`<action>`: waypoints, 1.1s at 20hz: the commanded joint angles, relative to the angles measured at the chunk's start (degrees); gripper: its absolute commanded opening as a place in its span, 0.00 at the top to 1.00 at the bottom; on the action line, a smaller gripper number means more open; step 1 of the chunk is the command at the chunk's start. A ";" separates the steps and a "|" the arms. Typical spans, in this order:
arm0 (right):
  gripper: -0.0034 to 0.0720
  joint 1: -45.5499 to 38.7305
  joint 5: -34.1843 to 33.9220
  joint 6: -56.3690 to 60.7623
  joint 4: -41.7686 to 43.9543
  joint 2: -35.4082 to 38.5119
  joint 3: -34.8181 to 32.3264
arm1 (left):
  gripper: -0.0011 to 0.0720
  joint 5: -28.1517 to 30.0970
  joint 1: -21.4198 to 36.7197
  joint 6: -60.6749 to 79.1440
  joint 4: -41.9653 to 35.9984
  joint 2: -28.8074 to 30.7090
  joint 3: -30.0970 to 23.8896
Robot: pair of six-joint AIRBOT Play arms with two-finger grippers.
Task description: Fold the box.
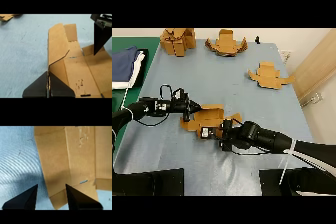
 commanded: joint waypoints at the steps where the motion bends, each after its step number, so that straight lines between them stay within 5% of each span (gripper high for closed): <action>1: 0.22 -0.79 3.52 4.74 -8.35 -1.31 0.31 | 0.96 -2.67 0.09 0.39 -0.11 -0.04 -0.09; 3: 0.22 -1.99 3.32 10.84 -14.49 -0.20 1.22 | 0.96 -5.11 0.09 -0.22 -0.02 -0.04 -0.09; 11: 0.21 -2.40 2.91 11.69 -16.87 2.27 2.03 | 0.96 -10.10 0.07 -3.69 4.87 -0.04 -0.09; 14: 0.13 -2.43 1.84 20.22 -24.83 2.29 2.03 | 0.96 -10.05 0.09 -3.76 5.73 -0.04 -0.09; 15: 0.03 -2.43 2.43 22.45 -26.16 2.29 2.03 | 0.96 -10.08 0.07 -3.76 5.73 -0.04 -0.09; 22: 0.03 -5.46 6.80 20.94 -22.10 0.66 2.03 | 0.96 -10.14 0.07 -3.76 6.05 -0.04 -0.09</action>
